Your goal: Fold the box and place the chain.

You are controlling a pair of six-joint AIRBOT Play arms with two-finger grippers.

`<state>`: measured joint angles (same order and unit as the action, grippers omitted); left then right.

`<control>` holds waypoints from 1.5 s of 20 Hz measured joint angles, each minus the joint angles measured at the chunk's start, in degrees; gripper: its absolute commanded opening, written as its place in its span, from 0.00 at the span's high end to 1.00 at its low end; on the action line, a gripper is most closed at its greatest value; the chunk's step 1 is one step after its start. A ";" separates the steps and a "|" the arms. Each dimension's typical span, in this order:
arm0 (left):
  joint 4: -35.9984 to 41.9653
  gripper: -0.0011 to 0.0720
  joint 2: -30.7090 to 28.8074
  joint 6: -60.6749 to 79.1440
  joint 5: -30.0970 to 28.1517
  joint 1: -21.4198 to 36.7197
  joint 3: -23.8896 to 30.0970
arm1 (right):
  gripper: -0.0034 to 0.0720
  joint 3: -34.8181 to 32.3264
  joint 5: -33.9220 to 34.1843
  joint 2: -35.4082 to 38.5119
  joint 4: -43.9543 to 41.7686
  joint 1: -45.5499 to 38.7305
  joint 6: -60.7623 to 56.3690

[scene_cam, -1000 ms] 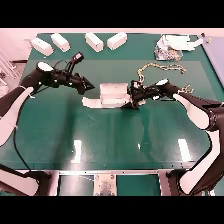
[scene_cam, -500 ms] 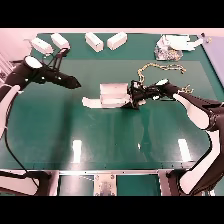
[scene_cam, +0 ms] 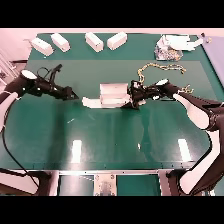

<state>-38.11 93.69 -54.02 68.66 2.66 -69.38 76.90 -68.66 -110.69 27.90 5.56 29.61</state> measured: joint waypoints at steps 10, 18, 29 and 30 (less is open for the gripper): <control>3.67 0.96 4.96 1.42 -1.90 -3.76 2.40 | 0.18 0.00 0.00 0.00 0.00 0.00 0.02; 10.32 0.96 7.06 6.14 -4.02 -8.28 1.77 | 0.18 0.00 0.00 0.00 0.02 0.00 0.00; 12.79 0.79 5.44 7.87 -5.03 -9.97 -0.61 | 0.18 0.00 0.00 0.00 0.02 0.00 0.02; 12.83 0.79 5.42 7.89 -5.03 -9.97 -0.66 | 0.18 0.00 0.00 0.00 0.02 0.00 0.00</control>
<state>-25.28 99.11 -46.13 63.64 -7.31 -70.04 76.90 -68.66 -110.69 27.92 5.56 29.61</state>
